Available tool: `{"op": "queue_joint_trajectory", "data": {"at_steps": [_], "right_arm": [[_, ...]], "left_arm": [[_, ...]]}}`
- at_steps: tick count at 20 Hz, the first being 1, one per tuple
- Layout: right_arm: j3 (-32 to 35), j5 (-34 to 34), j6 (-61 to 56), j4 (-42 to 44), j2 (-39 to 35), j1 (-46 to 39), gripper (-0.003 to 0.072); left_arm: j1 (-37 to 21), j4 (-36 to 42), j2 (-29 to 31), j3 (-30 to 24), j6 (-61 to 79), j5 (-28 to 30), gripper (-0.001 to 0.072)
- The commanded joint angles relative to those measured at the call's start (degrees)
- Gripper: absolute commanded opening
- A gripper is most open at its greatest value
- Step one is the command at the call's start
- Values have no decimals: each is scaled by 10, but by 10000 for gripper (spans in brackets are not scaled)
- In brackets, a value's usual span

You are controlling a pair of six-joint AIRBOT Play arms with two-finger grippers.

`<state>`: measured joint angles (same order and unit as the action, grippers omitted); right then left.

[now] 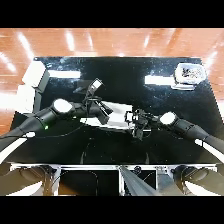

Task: Fold the box and place the chain.

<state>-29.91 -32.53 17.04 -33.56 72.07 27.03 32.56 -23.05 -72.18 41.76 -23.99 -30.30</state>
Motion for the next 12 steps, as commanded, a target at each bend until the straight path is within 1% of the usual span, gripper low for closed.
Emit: {"op": "queue_joint_trajectory", "data": {"at_steps": [1,3,7,9,12], "right_arm": [[0,0,0,-2,0,0,624],[0,0,0,-2,0,0,624],[0,0,0,-2,0,0,624],[0,0,0,-2,0,0,624],[0,0,0,-2,0,0,624]], "left_arm": [[40,1,-14,-4,-14,114,23],[51,1,-31,-4,-26,136,23],[55,2,-53,-4,-46,130,23],[55,2,-53,-3,-48,115,23],[55,0,-52,-3,-48,78,23]]}}
